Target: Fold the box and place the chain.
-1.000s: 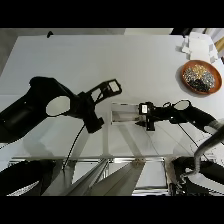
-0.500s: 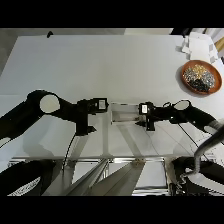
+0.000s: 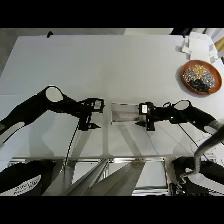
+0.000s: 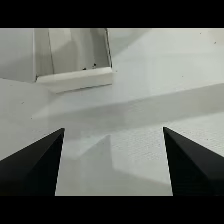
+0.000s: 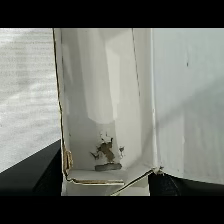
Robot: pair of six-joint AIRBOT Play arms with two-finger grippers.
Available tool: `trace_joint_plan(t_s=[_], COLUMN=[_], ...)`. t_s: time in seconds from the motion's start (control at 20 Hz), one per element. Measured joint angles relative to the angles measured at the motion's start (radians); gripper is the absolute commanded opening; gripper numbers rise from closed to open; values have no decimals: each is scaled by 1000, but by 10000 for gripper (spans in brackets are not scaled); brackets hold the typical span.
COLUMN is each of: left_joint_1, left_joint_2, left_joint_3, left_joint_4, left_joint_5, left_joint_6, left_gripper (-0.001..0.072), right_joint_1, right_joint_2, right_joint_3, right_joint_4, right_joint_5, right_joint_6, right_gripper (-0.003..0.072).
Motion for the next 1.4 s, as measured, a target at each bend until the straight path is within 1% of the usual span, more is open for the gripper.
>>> trace_joint_plan(t_s=[0.15, 0.4, 0.75, 1.0, 1.4], left_joint_1=[2, -2, -55, -78, -87], left_joint_2=[-45, -92, -145, -172, -183], left_joint_3=[0, 0, 0, 0, 0], left_joint_4=[-31, -67, -117, -136, -208], left_joint_5=[21, 49, 119, 153, 197], left_joint_6=[29, 49, 55, 55, 55], left_gripper=[698, 698, 698, 698, 698], right_joint_1=[0, 0, 0, 0, 0], right_joint_2=[0, 0, 0, 0, 0], right_joint_3=[0, 0, 0, 0, 0], right_joint_4=[0, 0, 0, 0, 0], right_joint_5=[0, 0, 0, 0, -3], right_joint_6=[0, 0, 0, 0, 0], right_gripper=[401, 401, 401, 401, 401])
